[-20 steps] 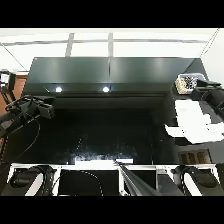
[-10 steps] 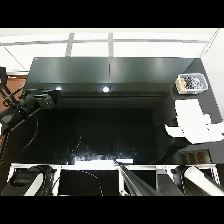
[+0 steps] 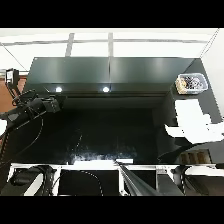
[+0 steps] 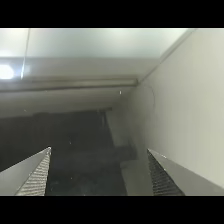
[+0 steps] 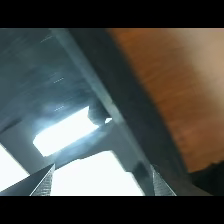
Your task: Fold the box and place the chain.
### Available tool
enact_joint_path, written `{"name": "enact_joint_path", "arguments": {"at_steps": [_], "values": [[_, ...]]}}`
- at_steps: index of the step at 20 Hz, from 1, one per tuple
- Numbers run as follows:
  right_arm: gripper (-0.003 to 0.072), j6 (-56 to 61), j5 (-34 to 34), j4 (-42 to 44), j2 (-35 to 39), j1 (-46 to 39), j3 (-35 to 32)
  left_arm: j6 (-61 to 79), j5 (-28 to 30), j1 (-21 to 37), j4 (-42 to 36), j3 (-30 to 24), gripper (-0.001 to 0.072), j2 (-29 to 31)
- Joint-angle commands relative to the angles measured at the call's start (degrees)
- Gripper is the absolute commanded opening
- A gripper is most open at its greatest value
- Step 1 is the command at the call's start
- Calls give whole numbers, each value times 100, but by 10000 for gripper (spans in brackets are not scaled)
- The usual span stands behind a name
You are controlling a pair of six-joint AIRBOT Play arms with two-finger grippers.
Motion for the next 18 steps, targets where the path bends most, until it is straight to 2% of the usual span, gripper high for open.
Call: {"name": "enact_joint_path", "arguments": {"at_steps": [1, 6, 8, 9, 10, 13, 15, 18], "values": [[720, -1104, 671, 549, -280, -22, 136, -28, -107, -2, -7, -2, 710, -63], [720, -1086, 962, 247, -278, -98, -33, -284, -107, -2, -7, -2, 710, -63], [475, -1086, 964, 267, -267, -103, -57, -284, -107, -2, -7, -2, 710, -63], [469, -1088, 966, 282, -251, -103, -59, -284, -107, -2, -7, -2, 710, -63], [276, -1091, 962, 282, -225, -103, -59, -295, -107, -2, -9, -2, 710, -61], [12, -1121, 1003, 280, -85, -103, -105, -304, -120, -2, -13, -2, 710, -63], [18, -1108, 1010, 452, 39, -103, -236, -304, -118, -2, -9, -2, 710, -63], [18, -1115, 981, 1659, 330, 28, -798, -304, -227, -2, -11, -2, 710, -63]]}}
